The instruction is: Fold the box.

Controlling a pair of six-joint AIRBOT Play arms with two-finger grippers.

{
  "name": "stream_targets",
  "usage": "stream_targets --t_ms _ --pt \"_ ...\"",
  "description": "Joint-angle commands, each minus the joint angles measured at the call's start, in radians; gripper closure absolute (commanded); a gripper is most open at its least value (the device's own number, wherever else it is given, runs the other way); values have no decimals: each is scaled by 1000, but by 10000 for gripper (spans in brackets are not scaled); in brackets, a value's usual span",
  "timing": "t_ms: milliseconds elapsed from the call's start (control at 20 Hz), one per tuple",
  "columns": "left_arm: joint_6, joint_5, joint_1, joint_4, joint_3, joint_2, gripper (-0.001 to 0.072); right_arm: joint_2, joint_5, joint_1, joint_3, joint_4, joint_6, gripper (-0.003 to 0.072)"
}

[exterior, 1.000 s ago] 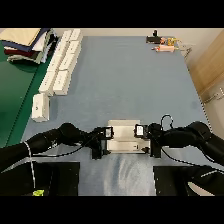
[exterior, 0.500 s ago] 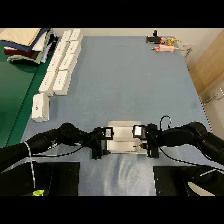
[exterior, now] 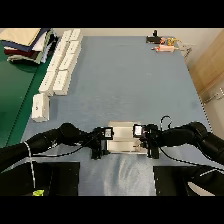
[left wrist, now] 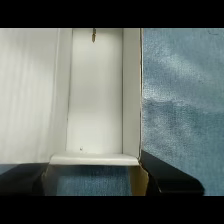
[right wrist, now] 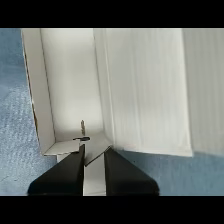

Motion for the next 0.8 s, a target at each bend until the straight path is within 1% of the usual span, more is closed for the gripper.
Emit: stream_targets --t_ms 0,50,150,250,350,500,550,650,750 --pt "0 2 0 0 1 0 282 0 0 1 0 -41 0 316" --pt "0 2 0 0 1 0 283 0 0 0 0 -73 1 293" --pt "0 2 0 0 1 0 282 2 -6 0 4 -121 1 294" --pt "0 2 0 -1 1 0 282 2 -19 0 10 -126 1 294" --pt "0 2 0 0 1 0 283 2 -23 0 10 -97 1 302" --pt "0 2 0 -1 1 0 283 2 -50 1 10 -34 1 371" --pt "0 2 0 0 1 0 283 2 -53 1 10 -10 1 474" --pt "0 2 0 0 1 0 283 1 -53 1 10 48 0 484" --pt "0 2 0 0 1 0 283 0 -49 1 10 61 0 486"
